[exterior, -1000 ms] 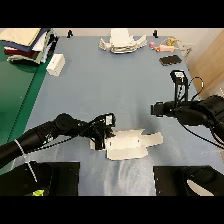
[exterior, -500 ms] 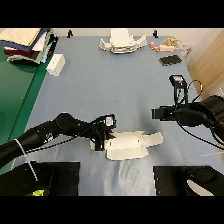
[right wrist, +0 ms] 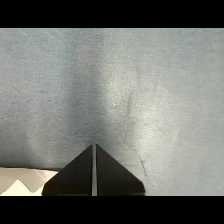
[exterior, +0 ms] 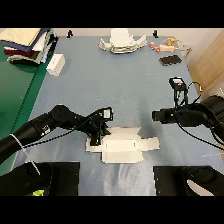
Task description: Fold the box.
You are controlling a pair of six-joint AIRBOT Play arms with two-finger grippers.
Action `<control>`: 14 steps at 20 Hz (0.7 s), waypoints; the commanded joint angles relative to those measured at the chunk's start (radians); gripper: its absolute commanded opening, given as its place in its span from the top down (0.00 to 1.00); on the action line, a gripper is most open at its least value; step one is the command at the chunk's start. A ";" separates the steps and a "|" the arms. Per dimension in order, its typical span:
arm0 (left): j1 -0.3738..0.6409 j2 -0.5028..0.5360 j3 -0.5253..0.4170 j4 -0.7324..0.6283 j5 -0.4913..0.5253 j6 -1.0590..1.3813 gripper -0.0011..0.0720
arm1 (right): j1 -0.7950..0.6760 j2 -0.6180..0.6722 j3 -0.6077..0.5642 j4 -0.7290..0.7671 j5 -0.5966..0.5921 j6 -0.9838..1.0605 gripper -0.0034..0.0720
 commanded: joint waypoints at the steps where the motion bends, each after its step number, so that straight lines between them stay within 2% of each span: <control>1: 0.006 0.000 0.005 -0.008 0.072 0.024 0.97 | 0.001 0.000 0.000 0.000 0.004 0.000 0.90; 6: 0.006 0.000 0.005 -0.077 0.082 0.101 0.97 | 0.001 0.000 0.000 0.000 0.004 0.000 0.90; 14: 0.006 0.000 -0.044 -0.076 0.089 0.100 0.97 | 0.001 0.000 0.000 0.000 0.013 0.000 0.90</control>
